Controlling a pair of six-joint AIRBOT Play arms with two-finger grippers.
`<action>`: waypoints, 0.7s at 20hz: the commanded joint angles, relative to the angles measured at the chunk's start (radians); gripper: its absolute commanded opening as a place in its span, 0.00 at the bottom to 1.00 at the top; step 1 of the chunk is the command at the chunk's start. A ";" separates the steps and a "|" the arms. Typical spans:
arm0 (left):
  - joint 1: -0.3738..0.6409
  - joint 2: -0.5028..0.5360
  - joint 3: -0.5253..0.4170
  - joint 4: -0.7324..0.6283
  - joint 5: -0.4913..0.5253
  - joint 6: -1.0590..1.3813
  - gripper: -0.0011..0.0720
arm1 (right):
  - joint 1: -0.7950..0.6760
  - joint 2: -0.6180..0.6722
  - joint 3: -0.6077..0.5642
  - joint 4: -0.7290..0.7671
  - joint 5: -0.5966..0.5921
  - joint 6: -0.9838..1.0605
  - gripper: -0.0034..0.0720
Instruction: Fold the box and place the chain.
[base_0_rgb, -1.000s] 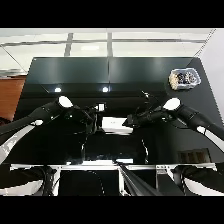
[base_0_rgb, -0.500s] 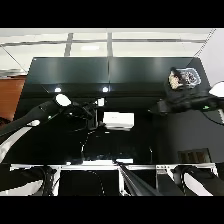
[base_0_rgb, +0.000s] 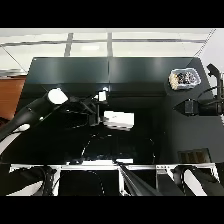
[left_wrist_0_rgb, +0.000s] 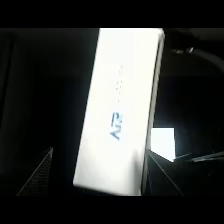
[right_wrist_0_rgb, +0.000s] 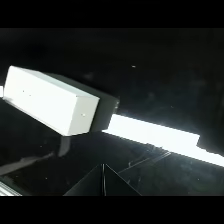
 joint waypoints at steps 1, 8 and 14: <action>-0.071 -0.126 0.136 -0.017 -0.027 -0.076 0.99 | -0.011 0.007 -0.027 -0.008 0.000 0.000 0.07; -0.108 -0.350 0.325 0.100 -0.279 -0.212 0.99 | -0.011 0.007 -0.060 -0.016 -0.005 -0.059 0.07; -0.109 -0.355 0.326 0.106 -0.272 -0.211 0.99 | -0.011 0.007 -0.060 -0.019 -0.045 -0.070 0.07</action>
